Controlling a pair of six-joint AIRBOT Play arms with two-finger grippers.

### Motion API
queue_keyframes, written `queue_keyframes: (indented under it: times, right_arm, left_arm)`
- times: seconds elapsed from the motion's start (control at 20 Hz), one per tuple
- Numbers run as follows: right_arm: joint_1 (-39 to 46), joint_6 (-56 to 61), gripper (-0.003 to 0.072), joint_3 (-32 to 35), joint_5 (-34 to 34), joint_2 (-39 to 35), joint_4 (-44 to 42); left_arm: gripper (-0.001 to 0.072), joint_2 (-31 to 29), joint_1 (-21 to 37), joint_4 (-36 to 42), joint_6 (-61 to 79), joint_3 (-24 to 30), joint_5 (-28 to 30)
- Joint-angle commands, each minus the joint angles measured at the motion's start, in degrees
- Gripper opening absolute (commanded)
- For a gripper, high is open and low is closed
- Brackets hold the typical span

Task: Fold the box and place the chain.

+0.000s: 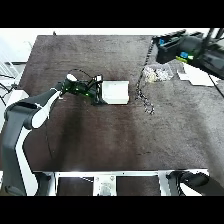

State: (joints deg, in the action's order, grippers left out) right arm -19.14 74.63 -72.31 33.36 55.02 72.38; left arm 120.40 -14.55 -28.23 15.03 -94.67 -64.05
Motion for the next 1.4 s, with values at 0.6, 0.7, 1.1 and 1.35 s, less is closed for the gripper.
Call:
queue_keyframes:
  times: [0.6,0.7,1.1,1.35]
  right_arm:
    - [-6.1,0.0,0.0015,1.1,-6.2,21.3,-7.9]
    - [-6.5,0.0,0.0015,2.8,-6.6,25.5,-7.9]
    - [-4.4,-9.4,0.0416,4.0,-5.5,30.7,-7.3]
    - [6.6,-25.5,0.0478,4.0,7.9,25.2,-6.7]
  left_arm:
    - [0.0388,0.0,0.0,0.0,0.0,0.0,0.0]
    - [0.0388,0.0,0.0,0.0,0.0,0.0,0.0]
    - [0.0389,0.0,0.0,0.0,0.0,0.0,0.0]
    - [0.0389,0.0,0.0,0.0,0.0,0.0,0.0]
